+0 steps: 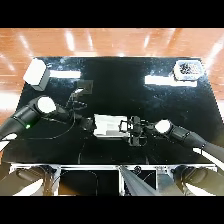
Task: Fold the box and place the chain.
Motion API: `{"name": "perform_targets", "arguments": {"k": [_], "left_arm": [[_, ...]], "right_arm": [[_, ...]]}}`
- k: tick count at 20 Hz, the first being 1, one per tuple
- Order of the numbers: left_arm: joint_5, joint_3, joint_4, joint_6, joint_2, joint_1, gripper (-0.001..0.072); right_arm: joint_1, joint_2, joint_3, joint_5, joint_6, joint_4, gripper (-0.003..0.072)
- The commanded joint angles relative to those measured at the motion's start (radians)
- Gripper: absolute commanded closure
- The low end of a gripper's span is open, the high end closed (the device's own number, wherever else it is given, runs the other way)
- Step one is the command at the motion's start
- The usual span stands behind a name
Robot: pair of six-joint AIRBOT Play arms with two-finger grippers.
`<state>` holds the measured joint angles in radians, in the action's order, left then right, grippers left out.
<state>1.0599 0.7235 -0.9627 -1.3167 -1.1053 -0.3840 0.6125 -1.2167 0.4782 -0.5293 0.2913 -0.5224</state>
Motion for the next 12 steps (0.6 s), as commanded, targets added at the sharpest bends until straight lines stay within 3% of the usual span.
{"name": "perform_targets", "arguments": {"k": [1, 12], "left_arm": [[0.035, -0.002, -0.027, 0.001, 0.047, 0.023, 0.0065], [-0.031, -0.040, -0.017, 0.001, 0.045, 0.020, 0.0065]], "right_arm": [[0.000, 0.000, 0.000, 0.005, 0.000, 0.008, 0.0298], [0.000, 0.000, 0.000, 0.031, 0.015, 0.023, 0.0315]]}}
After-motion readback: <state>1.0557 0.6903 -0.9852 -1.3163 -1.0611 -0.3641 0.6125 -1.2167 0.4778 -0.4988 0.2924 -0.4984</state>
